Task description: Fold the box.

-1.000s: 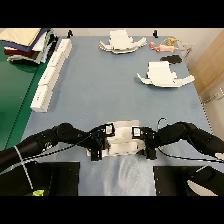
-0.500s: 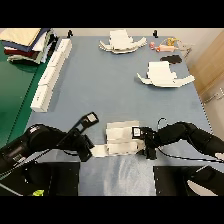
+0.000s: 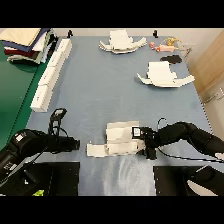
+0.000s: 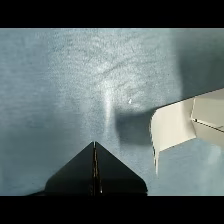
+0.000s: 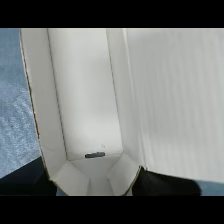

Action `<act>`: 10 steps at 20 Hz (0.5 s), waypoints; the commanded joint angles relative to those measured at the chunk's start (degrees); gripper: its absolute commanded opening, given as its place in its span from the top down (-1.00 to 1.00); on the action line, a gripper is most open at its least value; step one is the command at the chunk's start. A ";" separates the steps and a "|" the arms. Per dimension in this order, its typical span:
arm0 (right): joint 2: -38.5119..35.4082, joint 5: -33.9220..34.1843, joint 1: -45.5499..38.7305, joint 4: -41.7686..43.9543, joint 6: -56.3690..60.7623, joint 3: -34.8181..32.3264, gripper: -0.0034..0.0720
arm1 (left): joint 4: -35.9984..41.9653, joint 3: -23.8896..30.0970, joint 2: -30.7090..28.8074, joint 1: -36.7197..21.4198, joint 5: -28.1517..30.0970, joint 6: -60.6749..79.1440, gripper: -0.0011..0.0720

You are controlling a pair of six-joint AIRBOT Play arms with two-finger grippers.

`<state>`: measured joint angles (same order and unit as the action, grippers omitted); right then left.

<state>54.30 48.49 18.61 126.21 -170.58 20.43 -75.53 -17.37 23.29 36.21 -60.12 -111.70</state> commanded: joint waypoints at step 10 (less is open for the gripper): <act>0.00 0.00 0.04 0.00 0.00 0.04 -0.68 | 15.52 5.53 14.93 14.49 27.67 -1.64 0.93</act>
<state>54.30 48.49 18.61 126.21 -170.60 20.43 -62.26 -11.44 34.20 47.33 -39.64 -113.27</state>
